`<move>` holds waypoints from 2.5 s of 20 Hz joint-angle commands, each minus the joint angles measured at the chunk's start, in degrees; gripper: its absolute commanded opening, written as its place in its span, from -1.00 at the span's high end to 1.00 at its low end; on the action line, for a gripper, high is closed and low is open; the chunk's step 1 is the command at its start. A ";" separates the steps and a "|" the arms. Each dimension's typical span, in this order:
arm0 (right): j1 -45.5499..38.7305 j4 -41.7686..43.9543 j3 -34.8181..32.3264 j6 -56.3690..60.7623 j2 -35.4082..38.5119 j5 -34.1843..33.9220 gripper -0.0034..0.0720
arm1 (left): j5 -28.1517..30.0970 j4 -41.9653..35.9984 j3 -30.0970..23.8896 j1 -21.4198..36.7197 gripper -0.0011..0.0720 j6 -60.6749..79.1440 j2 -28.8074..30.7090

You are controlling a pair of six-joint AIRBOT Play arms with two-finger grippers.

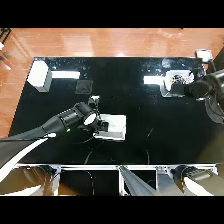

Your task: Fold the box and place the chain.

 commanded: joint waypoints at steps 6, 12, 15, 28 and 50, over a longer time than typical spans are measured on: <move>-14.29 7.28 23.04 -2.32 -28.04 4.04 -0.50 | -0.11 0.02 0.00 0.17 0.92 0.02 -0.02; -14.29 7.06 37.57 -1.31 -43.95 -0.17 -0.50 | -0.42 0.04 0.00 0.20 0.92 0.02 -0.02; -14.29 5.86 37.83 -0.76 -46.27 -0.07 -0.50 | -0.42 0.02 0.00 0.26 0.92 0.02 -0.02; -15.26 6.60 37.86 -2.78 -47.76 0.22 0.84 | -0.42 0.00 0.04 0.26 0.92 0.00 -0.02; -18.56 24.26 38.01 -26.01 -5.11 -2.58 0.85 | 0.44 0.00 0.04 0.26 0.92 0.00 -0.02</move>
